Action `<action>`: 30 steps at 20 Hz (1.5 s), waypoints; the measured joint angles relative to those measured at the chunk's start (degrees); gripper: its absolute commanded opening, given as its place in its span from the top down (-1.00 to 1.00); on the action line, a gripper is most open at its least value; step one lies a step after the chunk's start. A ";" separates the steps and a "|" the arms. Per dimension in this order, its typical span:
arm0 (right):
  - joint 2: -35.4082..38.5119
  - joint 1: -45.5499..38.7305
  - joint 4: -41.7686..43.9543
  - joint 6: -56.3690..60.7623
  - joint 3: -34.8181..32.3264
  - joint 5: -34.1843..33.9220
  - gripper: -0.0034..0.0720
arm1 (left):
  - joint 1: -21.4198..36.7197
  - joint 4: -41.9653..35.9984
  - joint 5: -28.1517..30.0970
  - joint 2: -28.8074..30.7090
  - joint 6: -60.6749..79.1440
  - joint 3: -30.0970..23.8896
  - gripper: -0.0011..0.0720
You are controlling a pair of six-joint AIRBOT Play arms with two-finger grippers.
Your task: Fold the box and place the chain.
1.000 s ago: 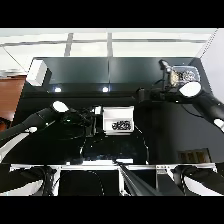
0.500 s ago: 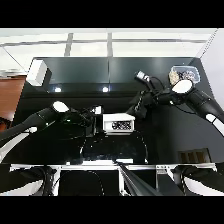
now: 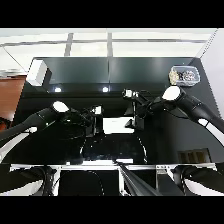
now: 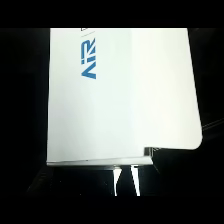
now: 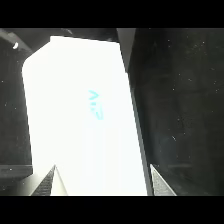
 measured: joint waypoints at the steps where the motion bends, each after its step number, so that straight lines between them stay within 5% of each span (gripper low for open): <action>1: 0.02 0.26 -0.11 -0.15 -0.04 0.68 -0.97 | 0.00 0.02 0.00 0.00 0.00 0.00 -0.40; 4: 0.07 0.90 -0.33 -0.44 -0.11 1.18 -0.97 | 0.00 0.02 -0.02 0.00 0.00 0.00 -0.40; 6: 0.07 1.16 -0.66 -0.57 -0.15 0.90 -0.32 | 0.00 0.02 -0.02 0.00 -0.02 0.00 -0.40; 7: 0.07 1.27 -0.68 -0.52 -0.15 0.76 -0.25 | 0.00 0.00 -0.02 0.00 -0.02 0.00 -0.40; 8: 0.07 1.36 -0.81 -0.55 -0.15 0.59 0.13 | 0.00 0.02 -0.02 0.00 -0.02 0.00 -0.40; 9: 0.07 1.38 -0.85 -0.42 -0.15 0.11 0.24 | 0.00 0.02 -0.02 0.00 -0.02 0.00 -0.40; 26: 0.09 1.62 -2.51 1.53 -0.13 0.55 0.20 | 0.00 0.02 -0.15 0.00 0.02 0.00 -0.40; 28: 0.11 1.62 -3.10 1.60 -0.15 0.94 -0.09 | -0.02 0.02 -0.15 0.00 0.00 0.00 -0.40; 30: 0.11 1.62 -3.98 1.60 -0.20 1.16 -0.08 | -0.02 0.02 -0.17 -0.02 0.02 0.00 -0.40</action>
